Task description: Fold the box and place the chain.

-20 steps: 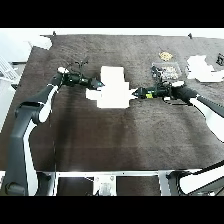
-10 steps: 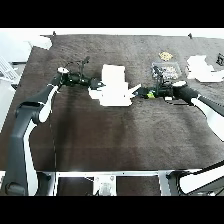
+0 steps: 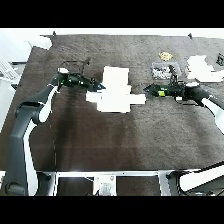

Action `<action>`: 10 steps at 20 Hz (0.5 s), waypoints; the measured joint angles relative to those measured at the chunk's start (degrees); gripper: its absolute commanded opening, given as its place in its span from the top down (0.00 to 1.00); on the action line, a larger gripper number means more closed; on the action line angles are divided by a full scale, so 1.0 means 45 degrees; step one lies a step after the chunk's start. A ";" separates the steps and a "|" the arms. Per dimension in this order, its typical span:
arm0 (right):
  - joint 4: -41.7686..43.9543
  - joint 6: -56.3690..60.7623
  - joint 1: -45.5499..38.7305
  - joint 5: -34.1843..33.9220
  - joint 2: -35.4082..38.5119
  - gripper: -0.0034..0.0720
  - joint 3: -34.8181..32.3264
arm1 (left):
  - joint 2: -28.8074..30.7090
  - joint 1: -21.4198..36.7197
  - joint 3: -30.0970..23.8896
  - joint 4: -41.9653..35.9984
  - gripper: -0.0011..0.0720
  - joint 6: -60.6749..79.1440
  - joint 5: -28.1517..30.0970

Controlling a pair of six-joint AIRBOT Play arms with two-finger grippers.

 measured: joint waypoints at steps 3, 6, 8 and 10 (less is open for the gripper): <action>0.0117 -0.0107 -0.0131 0.0010 0.0000 0.57 0.0000 | 0.0034 -0.0005 -0.0160 -0.0311 0.97 0.1122 -0.0175; 0.0170 -0.0277 -0.0165 0.0005 0.0000 0.57 0.0000 | 0.0355 -0.0015 -0.0928 -0.0636 0.97 0.2438 0.0097; 0.0185 -0.0379 -0.0175 0.0005 0.0000 0.57 0.0000 | 0.0656 -0.0073 -0.1515 -0.0767 0.97 0.3332 0.0471; 0.0194 -0.0515 -0.0180 0.0000 0.0000 0.57 0.0000 | 0.0947 -0.0146 -0.2050 -0.0855 0.97 0.4206 0.0903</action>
